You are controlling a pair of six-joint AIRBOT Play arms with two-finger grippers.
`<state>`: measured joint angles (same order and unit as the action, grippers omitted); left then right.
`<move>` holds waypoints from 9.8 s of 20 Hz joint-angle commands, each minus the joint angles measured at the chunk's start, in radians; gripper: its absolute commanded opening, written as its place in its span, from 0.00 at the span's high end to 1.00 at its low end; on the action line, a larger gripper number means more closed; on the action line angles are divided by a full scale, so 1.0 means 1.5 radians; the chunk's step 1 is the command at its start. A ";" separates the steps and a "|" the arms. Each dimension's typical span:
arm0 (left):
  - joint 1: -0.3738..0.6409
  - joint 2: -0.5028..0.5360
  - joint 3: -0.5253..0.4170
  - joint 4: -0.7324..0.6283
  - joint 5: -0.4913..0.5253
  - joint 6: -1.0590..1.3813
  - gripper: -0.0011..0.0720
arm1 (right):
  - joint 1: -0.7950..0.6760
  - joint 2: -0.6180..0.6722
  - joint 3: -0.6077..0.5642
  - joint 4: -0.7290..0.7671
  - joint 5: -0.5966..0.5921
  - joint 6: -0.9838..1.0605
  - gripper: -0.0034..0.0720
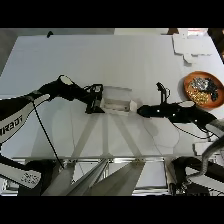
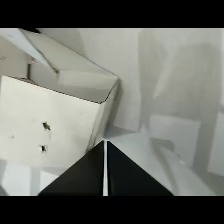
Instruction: Fold the box and place the chain.
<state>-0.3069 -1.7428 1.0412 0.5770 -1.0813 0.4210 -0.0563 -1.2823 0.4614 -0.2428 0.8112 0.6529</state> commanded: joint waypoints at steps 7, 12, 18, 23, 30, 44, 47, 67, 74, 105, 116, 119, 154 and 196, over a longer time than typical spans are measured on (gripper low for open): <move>0.000 0.000 0.000 0.000 0.000 0.000 0.47 | 0.001 0.029 0.001 0.080 0.017 -0.020 0.58; 0.000 0.000 0.000 0.000 0.000 0.000 0.47 | 0.001 0.029 0.001 0.079 0.004 -0.023 0.50; 0.000 0.000 0.000 0.000 0.000 0.000 0.47 | 0.062 0.029 0.001 0.090 -0.042 -0.038 0.37; 0.000 0.000 0.000 0.000 0.001 0.000 0.47 | 0.081 0.029 0.017 0.101 -0.050 -0.037 0.37; 0.000 0.000 0.000 0.000 0.000 0.000 0.47 | 0.142 0.029 0.026 0.054 -0.171 -0.031 0.38; 0.000 0.000 0.000 0.000 0.000 0.000 0.47 | 0.146 0.029 0.076 -0.098 -0.188 0.146 0.38; 0.000 0.000 0.000 0.000 0.000 0.000 0.47 | 0.161 0.029 0.115 -0.223 -0.172 0.286 0.38; 0.000 0.000 0.000 0.000 0.000 0.000 0.47 | 0.271 0.026 0.228 -0.641 -0.115 0.801 0.38; 0.000 0.000 0.000 0.000 0.000 0.000 0.47 | 0.291 0.008 0.228 -0.739 -0.030 0.859 0.38; 0.000 0.000 0.000 0.000 0.000 0.000 0.47 | 0.375 -0.099 0.356 -0.895 0.047 1.054 0.41; 0.000 0.000 0.000 0.000 0.001 0.000 0.47 | 0.377 -0.123 0.389 -0.923 0.108 1.069 0.43; 0.000 0.000 0.000 0.000 0.001 0.000 0.47 | 0.377 -0.129 0.411 -0.918 0.113 1.068 0.43; 0.000 0.000 0.000 0.000 0.000 0.000 0.47 | 0.416 -0.256 0.505 -0.974 0.185 1.310 0.94; 0.000 0.000 0.000 0.000 0.000 0.000 0.47 | -0.257 0.140 0.519 -1.017 0.375 0.721 0.63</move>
<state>-0.3073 -1.7428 1.0412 0.5770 -1.0813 0.4210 -0.2481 -1.0290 1.2400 -1.9755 1.4563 1.9545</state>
